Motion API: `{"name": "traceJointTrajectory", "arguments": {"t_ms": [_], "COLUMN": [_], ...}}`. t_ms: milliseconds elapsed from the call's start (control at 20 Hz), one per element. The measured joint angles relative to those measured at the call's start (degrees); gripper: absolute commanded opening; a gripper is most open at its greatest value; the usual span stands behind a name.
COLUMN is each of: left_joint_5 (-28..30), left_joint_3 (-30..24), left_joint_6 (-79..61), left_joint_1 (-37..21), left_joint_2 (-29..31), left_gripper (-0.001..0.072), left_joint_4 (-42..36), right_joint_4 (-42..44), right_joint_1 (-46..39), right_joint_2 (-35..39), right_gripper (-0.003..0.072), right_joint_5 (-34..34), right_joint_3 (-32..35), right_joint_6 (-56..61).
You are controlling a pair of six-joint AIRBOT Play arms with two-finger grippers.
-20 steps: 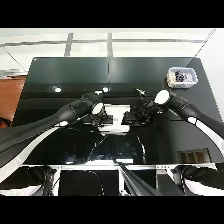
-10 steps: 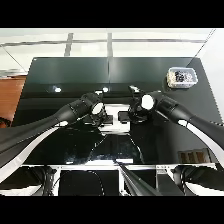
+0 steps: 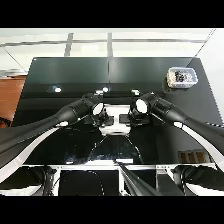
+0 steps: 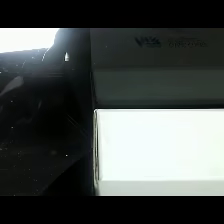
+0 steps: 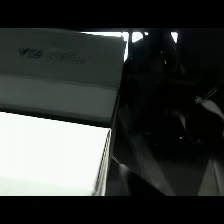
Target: Fold the box and place the chain.
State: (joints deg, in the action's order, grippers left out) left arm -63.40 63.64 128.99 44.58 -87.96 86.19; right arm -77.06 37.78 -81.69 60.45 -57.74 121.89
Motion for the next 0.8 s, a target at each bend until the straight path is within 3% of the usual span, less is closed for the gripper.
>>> {"name": "traceJointTrajectory", "arguments": {"t_ms": [600,800], "left_joint_5": [-0.09,-0.09], "left_joint_3": [0.09,0.09], "left_joint_6": [0.11,0.09], "left_joint_1": [-0.02,-0.02], "left_joint_2": [-0.52,-0.52], "left_gripper": [0.0026,0.0026], "left_joint_4": [0.02,-0.09], "right_joint_4": [-1.14,-0.96], "right_joint_1": [1.57,1.57], "right_joint_2": [-1.97,-2.40], "right_gripper": [0.0195,0.0123], "right_joint_5": [-0.55,-0.68], "right_joint_3": [-0.04,-0.09], "right_joint_6": [5.51,5.68]}}
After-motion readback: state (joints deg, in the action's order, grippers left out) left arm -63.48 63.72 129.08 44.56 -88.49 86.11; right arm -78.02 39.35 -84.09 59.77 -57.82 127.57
